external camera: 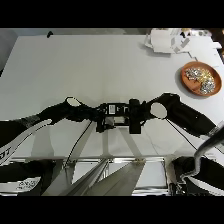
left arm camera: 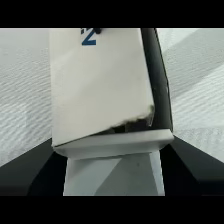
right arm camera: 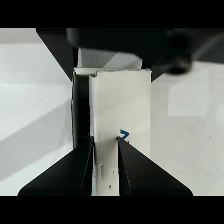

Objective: Fold the box and place the chain.

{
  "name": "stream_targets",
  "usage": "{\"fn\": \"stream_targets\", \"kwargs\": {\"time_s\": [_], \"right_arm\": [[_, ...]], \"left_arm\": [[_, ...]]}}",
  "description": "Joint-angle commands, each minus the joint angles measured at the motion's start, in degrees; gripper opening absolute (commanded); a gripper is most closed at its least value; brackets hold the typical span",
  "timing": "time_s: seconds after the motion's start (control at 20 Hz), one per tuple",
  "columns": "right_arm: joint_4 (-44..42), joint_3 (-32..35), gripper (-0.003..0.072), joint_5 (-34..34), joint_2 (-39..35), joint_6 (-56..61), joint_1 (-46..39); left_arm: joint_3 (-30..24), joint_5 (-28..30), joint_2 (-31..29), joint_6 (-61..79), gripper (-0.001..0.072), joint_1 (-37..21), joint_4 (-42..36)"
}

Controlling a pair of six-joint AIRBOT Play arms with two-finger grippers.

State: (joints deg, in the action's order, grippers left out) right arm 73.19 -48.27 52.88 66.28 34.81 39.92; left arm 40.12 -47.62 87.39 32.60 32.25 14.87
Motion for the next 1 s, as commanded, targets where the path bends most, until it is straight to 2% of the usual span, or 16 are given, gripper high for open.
{"fn": "stream_targets", "kwargs": {"time_s": [0.0,0.3,0.35,0.4,0.5,0.55,0.65,0.95], "right_arm": [[-0.24,0.02,0.0103,0.35,-0.13,1.36,-1.25],[-4.70,0.20,0.0125,1.42,1.77,0.72,-1.18],[-4.66,0.28,0.0148,1.92,2.21,0.70,-1.18],[-4.68,0.72,0.0208,1.86,2.29,0.63,-1.18],[-4.70,1.53,0.0210,2.01,2.29,0.31,-1.18],[-4.70,1.66,0.0236,2.34,2.27,0.31,-1.18],[-5.11,1.66,0.0336,2.16,1.77,0.26,-1.18],[-7.21,1.64,0.0338,1.77,-1.33,0.26,-1.18]], "left_arm": [[0.02,0.26,-0.04,-0.04,0.0014,-0.02,0.13],[0.02,0.26,-0.04,-0.04,0.0014,-0.02,0.13],[0.02,0.26,-0.04,-0.04,0.0014,-0.02,0.13],[0.02,0.24,-0.04,-0.04,0.0014,-0.02,0.13],[0.02,0.24,-0.04,-0.04,0.0014,-0.02,0.13],[0.02,0.26,-0.04,-0.04,0.0014,-0.02,0.13],[0.02,0.24,-0.04,-0.04,0.0014,-0.02,0.13],[0.02,0.26,-0.04,-0.04,0.0014,-0.02,0.13]]}}
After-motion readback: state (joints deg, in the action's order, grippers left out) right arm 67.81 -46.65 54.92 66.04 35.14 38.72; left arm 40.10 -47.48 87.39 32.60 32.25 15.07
